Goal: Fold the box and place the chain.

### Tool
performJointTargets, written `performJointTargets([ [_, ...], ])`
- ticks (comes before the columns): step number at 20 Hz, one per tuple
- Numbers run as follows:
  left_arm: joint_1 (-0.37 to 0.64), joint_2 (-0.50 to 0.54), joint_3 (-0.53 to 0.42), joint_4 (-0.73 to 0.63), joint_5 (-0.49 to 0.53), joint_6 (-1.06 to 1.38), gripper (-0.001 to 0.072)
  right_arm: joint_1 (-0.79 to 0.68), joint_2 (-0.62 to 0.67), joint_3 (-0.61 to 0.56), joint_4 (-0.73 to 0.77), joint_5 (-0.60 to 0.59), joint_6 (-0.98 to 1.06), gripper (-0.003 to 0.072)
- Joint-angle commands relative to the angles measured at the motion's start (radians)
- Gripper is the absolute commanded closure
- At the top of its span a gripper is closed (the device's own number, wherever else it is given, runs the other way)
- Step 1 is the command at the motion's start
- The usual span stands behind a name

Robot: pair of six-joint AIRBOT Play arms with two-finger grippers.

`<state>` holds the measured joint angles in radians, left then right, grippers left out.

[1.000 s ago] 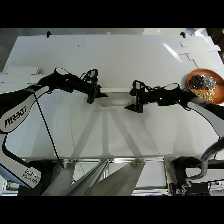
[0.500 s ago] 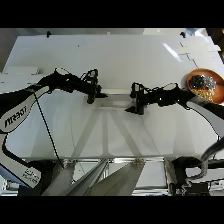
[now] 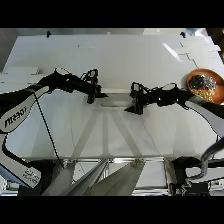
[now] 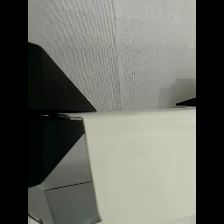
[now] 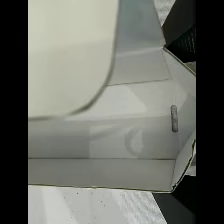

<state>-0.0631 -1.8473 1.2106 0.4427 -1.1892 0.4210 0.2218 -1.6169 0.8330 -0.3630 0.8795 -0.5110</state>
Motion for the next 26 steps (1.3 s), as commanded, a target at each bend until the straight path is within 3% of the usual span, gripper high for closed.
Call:
performJointTargets([
  [1,0.0,-0.001,0.0,0.0,0.0,0.0,0.07,0.016,-0.001,0.0,0.019,-0.001,-0.021,0.0001],
  [17,0.0,-0.001,0.0,0.0,0.0,0.0,0.07,0.022,-0.002,0.0,0.008,0.0,-0.02,0.0001],
  [18,0.0,-0.001,0.0,0.0,0.0,0.0,0.07,0.022,-0.002,0.0,0.009,-0.002,-0.02,0.0021],
  [20,0.0,-0.001,0.0,0.0,0.0,0.0,0.07,0.022,-0.002,0.0,0.008,0.0,-0.021,0.0167],
  [26,0.0,-0.001,0.0,0.0,0.0,0.0,0.07,0.022,-0.002,0.0,0.008,0.0,-0.021,0.0193],
])
